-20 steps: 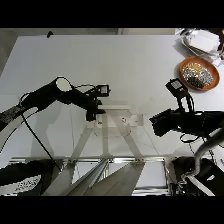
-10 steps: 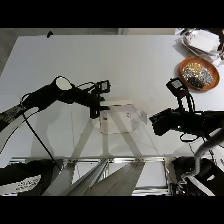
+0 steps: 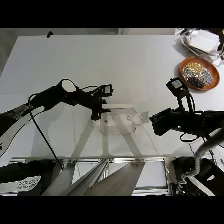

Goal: Fold the box and place the chain.

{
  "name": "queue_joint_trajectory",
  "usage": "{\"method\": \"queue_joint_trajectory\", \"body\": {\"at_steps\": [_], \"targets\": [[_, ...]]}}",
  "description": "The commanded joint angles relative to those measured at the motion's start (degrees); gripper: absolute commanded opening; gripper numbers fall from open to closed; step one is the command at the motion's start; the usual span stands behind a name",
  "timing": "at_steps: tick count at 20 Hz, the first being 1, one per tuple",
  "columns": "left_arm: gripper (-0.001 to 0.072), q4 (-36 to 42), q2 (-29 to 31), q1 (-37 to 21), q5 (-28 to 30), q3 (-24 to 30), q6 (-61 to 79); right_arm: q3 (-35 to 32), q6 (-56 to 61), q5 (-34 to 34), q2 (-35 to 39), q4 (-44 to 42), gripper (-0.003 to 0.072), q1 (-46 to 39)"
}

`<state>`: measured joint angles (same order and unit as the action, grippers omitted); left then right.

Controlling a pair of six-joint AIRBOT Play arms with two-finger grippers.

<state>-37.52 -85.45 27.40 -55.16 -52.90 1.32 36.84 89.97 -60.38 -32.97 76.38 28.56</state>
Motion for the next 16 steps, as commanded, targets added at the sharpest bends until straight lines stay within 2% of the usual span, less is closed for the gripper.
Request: {"method": "queue_joint_trajectory", "body": {"at_steps": [1, 16], "targets": [[0.0003, -1.1, -0.5, 0.3, 0.2, 0.0, 0.2, 0.0, 0.0, 0.0, 0.0, 0.0, 0.0203, 0.0], [0.0005, -1.0, -1.6, 0.3, 0.3, 0.0, 1.1, 0.0, -0.3, 0.0, 0.0, 0.4, 0.0203, 0.0]]}}
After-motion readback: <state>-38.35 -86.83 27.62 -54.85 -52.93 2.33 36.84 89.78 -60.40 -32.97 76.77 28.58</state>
